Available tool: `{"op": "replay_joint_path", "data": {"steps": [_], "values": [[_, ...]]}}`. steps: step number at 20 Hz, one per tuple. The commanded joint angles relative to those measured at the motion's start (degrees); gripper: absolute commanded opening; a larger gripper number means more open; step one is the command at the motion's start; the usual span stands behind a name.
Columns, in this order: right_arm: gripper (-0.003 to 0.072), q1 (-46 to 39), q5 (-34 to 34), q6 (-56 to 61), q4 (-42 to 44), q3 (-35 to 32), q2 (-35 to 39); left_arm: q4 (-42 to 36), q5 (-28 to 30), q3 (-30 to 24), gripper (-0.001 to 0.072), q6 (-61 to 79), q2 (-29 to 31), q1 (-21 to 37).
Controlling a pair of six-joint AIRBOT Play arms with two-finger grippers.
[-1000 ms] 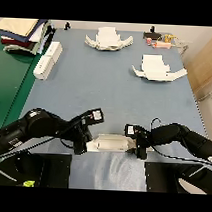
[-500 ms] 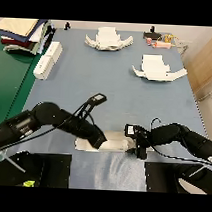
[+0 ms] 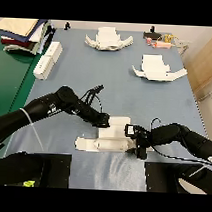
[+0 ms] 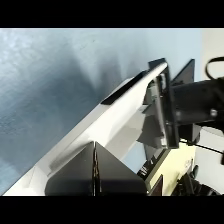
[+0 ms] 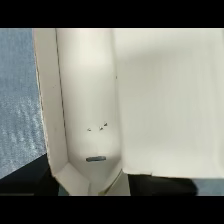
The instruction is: Fold the box.
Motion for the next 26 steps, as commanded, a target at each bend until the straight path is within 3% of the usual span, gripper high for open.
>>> {"op": "replay_joint_path", "data": {"steps": [1,7,14,20,23,26], "values": [[0.0520,0.0,0.0,0.0,0.0,0.1,0.0,-0.3,-1.0,0.2,0.0014,0.0,-4.8,0.7],[0.0520,0.0,0.0,0.0,0.0,0.1,0.0,1.2,-0.8,0.3,0.0014,0.0,-8.1,0.8],[0.0520,0.0,0.0,0.0,0.0,0.1,0.0,1.7,-3.2,3.1,0.0013,4.7,-5.9,0.8],[0.0520,0.0,0.0,0.0,0.0,0.1,0.0,18.0,-4.7,0.8,0.0013,2.3,14.7,0.8],[0.0520,0.0,0.0,0.0,0.0,0.1,0.0,25.4,-6.2,-4.8,0.0013,0.6,28.0,0.8],[0.0520,0.0,0.0,0.0,0.0,0.1,0.0,26.1,-7.7,-11.9,0.0015,7.1,39.5,0.7]]}}
